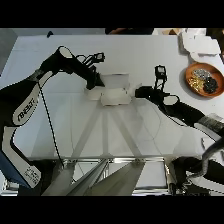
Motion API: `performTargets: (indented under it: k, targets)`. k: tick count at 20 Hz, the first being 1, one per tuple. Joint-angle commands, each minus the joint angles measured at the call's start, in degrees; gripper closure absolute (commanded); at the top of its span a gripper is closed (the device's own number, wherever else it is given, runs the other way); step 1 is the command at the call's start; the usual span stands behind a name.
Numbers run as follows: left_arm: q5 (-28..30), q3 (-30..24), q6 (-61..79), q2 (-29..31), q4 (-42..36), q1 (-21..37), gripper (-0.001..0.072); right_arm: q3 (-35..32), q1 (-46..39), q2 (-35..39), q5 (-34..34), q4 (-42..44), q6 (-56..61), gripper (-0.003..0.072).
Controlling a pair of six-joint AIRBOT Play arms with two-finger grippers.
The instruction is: Fold the box and place the chain.
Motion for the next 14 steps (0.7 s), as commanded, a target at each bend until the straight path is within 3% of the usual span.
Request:
performTargets:
  k: [1,4,5,6,7,8,9,14]
  targets:
    - [-0.1,0.0,0.0,0.0,0.0,0.0,0.07,0.1,0.0,0.0,-1.6,0.1,0.0,0.0673]
    - [-0.1,0.0,0.0,0.0,0.0,0.0,0.07,0.1,0.0,0.0,-1.4,0.1,0.0,0.0671]
    - [-0.1,0.0,0.0,0.0,0.0,0.0,0.07,0.1,0.0,0.0,-1.4,0.1,0.0,0.0637]
    - [-0.1,0.0,0.0,0.0,0.0,0.0,0.0701,0.1,0.0,0.0,-1.4,0.1,0.0,0.0514]
    - [-0.2,0.0,0.0,0.0,0.0,0.0,0.0701,0.1,0.0,0.1,-1.4,-0.1,-0.1,0.0313]
    - [-0.5,0.0,0.0,0.2,0.0,0.0,0.0701,0.1,0.0,0.3,-1.3,-0.8,-0.7,0.0174]
    - [-1.1,0.0,-0.4,0.7,0.0,0.1,0.0702,0.1,0.0,1.2,-1.2,-1.7,-1.1,0.0145]
    - [-4.2,0.0,-10.2,9.0,0.3,3.4,0.0707,0.1,0.0,13.4,-4.0,-2.1,-2.1,0.0145]
